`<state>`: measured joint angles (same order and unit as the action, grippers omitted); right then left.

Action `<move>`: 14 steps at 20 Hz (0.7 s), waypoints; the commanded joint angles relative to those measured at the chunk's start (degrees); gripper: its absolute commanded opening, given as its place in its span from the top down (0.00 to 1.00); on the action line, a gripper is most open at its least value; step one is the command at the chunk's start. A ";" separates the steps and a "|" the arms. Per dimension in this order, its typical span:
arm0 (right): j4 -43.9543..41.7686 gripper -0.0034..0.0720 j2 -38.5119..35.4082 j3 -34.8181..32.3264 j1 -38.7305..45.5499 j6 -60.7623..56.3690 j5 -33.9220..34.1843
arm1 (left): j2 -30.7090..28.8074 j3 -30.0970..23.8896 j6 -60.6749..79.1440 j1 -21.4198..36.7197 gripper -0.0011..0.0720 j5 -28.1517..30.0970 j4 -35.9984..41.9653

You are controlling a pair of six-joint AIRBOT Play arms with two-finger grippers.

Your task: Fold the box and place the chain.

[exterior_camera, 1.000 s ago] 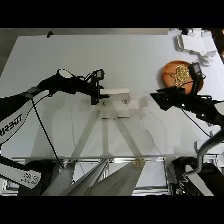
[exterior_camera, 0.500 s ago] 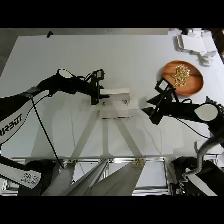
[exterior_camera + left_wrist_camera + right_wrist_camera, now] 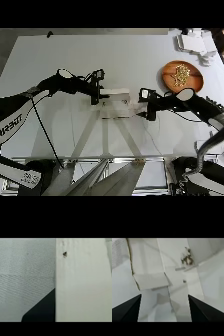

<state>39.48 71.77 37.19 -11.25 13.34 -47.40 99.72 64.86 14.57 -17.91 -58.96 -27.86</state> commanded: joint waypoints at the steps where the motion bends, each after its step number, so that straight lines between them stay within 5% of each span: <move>1: -7.69 0.06 6.21 0.76 -1.20 15.76 2.03 | 0.04 -0.02 0.00 -0.04 0.97 0.02 -0.02; 14: -10.19 0.02 5.33 0.76 1.05 16.92 3.67 | 0.04 -0.02 0.02 -0.04 0.97 0.02 -0.02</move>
<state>30.55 78.89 37.89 -11.60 29.95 -43.66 99.72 64.86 14.57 -17.91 -58.94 -27.88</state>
